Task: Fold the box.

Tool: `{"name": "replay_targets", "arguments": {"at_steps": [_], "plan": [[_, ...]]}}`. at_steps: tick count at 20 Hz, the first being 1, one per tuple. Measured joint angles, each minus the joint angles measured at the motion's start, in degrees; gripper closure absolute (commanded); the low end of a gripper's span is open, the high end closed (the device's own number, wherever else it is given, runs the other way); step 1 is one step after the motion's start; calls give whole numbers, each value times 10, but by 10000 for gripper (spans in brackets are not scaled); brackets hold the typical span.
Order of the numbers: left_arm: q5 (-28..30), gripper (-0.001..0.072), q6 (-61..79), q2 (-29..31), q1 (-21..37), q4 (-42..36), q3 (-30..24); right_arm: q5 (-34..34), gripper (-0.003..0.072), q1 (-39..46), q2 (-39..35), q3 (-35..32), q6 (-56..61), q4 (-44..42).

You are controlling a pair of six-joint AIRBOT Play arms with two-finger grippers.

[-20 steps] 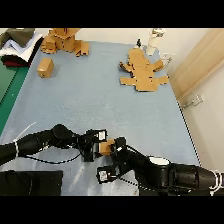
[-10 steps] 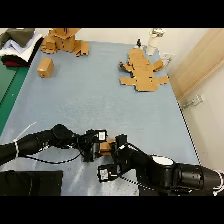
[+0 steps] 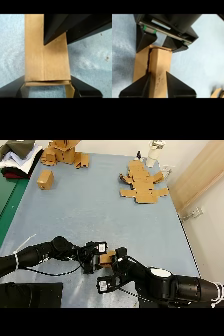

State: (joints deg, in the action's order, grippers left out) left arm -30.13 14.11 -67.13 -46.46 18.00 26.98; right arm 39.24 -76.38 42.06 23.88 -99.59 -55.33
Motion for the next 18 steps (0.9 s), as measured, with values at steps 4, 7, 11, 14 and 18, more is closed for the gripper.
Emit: {"name": "replay_targets", "arguments": {"at_steps": [4,7,11,14,18], "plan": [[0,232,0,0,0,0,0,1,404,0,5,0,1,-28],[0,232,1,0,0,0,0,5,399,0,6,0,1,-37],[0,232,-1,0,0,0,0,32,363,0,7,10,1,-31],[0,232,-1,0,0,0,0,44,295,0,7,27,2,-17],[0,232,-1,0,0,0,0,51,295,0,6,41,2,-10]]}}
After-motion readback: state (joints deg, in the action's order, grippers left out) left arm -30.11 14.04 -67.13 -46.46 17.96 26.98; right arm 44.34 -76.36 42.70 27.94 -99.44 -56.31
